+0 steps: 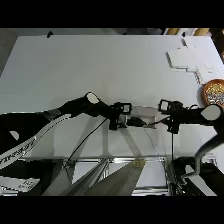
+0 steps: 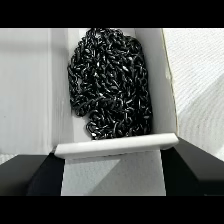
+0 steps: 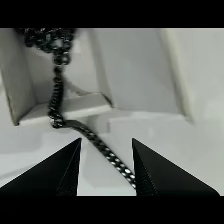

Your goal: Fold the box and place the chain.

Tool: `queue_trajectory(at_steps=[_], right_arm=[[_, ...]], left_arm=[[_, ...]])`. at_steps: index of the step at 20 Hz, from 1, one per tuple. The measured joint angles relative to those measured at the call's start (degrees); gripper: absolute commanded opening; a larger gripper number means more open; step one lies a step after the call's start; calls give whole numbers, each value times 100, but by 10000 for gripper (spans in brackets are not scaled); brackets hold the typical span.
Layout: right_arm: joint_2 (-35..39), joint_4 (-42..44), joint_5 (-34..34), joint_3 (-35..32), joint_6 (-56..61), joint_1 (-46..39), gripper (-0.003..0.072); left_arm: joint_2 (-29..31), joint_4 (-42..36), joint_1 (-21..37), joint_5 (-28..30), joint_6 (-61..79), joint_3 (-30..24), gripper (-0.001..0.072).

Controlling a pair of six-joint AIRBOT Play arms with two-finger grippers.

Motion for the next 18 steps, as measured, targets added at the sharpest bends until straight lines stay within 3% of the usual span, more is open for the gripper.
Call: queue_trajectory(at_steps=[5,7,12,18], right_arm=[[-435,28,-44,-177,-656,173,249],[-481,39,-68,-229,-748,192,32],[-151,15,175,-275,-776,208,19],[1091,256,431,-282,83,284,20]], left_arm=[[0,0,0,0,0,0,207],[0,0,0,0,0,0,207],[0,0,0,0,0,0,207],[0,2,0,0,0,0,207]])
